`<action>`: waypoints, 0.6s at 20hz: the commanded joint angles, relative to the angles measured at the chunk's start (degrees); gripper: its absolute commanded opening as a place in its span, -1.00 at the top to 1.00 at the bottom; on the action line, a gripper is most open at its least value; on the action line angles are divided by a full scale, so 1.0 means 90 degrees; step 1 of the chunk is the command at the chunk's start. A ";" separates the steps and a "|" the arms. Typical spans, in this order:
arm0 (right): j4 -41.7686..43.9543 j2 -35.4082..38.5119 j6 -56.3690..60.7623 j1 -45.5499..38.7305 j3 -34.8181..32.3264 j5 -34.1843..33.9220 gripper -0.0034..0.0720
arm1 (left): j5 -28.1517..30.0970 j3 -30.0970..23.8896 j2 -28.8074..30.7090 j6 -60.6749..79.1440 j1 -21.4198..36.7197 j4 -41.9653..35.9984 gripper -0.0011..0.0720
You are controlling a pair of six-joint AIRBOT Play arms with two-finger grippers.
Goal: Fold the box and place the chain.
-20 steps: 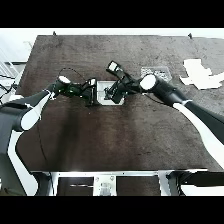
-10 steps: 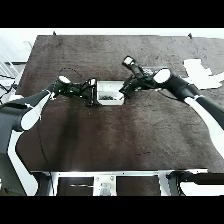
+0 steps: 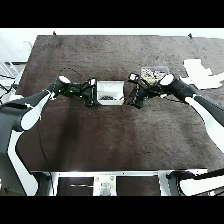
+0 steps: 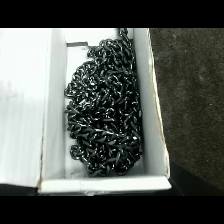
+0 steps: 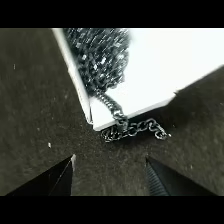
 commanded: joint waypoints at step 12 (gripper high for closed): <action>0.0763 -0.0969 -0.1763 0.0056 0.0306 -0.0138 -0.34 | 0.0002 0.0002 0.0002 0.0002 0.0002 0.0000 -0.73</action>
